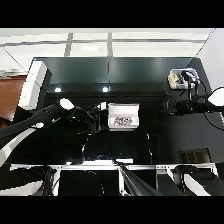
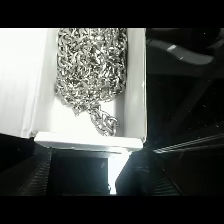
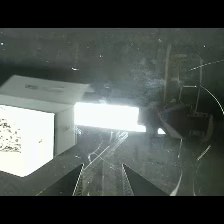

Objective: Fold the box and place the chain.

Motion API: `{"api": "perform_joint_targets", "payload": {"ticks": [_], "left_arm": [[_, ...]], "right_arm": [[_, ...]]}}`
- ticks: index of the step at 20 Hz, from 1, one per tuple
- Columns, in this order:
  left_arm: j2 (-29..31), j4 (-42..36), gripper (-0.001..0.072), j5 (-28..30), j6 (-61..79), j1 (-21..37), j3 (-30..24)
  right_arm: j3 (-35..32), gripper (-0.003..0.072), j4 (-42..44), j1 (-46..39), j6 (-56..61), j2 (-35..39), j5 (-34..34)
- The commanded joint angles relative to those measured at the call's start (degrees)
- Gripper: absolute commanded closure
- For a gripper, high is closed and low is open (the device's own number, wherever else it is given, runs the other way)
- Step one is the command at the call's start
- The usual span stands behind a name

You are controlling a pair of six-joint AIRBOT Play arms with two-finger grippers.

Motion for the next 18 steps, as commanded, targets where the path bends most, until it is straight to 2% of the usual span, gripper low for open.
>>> {"api": "perform_joint_targets", "payload": {"ticks": [1, 11, 17, 18], "left_arm": [[-0.39, 0.00, -0.0008, 2.21, -0.90, -0.74, 0.13], [-1.88, -0.37, -0.0008, 2.93, -1.84, -0.92, 1.66], [-1.95, -0.48, -0.0007, 2.95, 3.04, -2.89, 1.68], [-1.95, -0.48, -0.0004, 2.97, 3.04, -2.89, 1.68]], "right_arm": [[-0.02, 0.0400, 0.24, 0.07, 0.00, 0.02, -0.07], [-0.02, 0.0400, 2.75, 0.07, 0.00, 0.00, -2.01], [-0.02, 0.0403, 2.64, 0.09, -0.02, -0.04, -2.08], [-0.02, 0.0539, 2.64, 0.09, -0.04, -0.04, -2.01]]}}
